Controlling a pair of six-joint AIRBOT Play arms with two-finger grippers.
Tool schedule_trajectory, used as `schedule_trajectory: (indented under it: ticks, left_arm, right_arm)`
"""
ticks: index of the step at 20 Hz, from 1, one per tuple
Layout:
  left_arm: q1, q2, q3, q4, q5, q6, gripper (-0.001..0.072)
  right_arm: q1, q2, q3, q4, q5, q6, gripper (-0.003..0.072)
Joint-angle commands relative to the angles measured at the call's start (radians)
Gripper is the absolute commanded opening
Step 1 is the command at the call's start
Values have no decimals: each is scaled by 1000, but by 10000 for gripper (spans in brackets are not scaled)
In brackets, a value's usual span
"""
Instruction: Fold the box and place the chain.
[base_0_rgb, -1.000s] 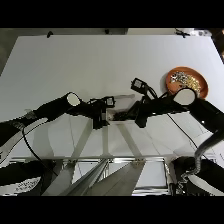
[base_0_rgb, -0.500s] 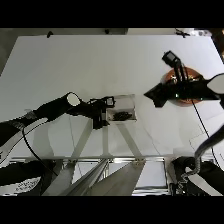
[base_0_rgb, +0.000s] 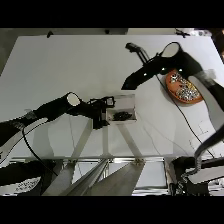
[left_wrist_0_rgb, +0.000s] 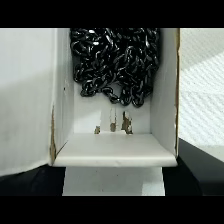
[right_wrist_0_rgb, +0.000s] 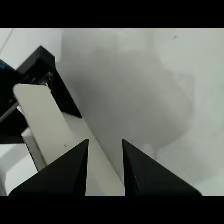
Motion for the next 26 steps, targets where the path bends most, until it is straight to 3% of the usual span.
schedule_trajectory:
  ticks: [1,5,12,14,16,22,26]
  left_arm:
    - [0,0,0,0,0,0,392]
    - [0,0,0,0,0,0,392]
    - [0,0,0,0,0,0,392]
    - [0,0,0,0,0,0,392]
    - [0,0,0,0,0,0,392]
    - [0,0,0,0,0,0,392]
    - [0,0,0,0,0,0,392]
  right_arm:
    - [44,-113,47,-43,129,-57,247]
    - [51,-93,47,-111,220,-135,286]
    - [127,31,43,-238,226,-162,333]
    - [150,77,31,-256,218,-200,382]
    - [179,126,-7,-291,153,-218,455]
    - [268,246,-184,-401,-75,-262,454]
    - [271,249,-230,-399,-117,-252,453]
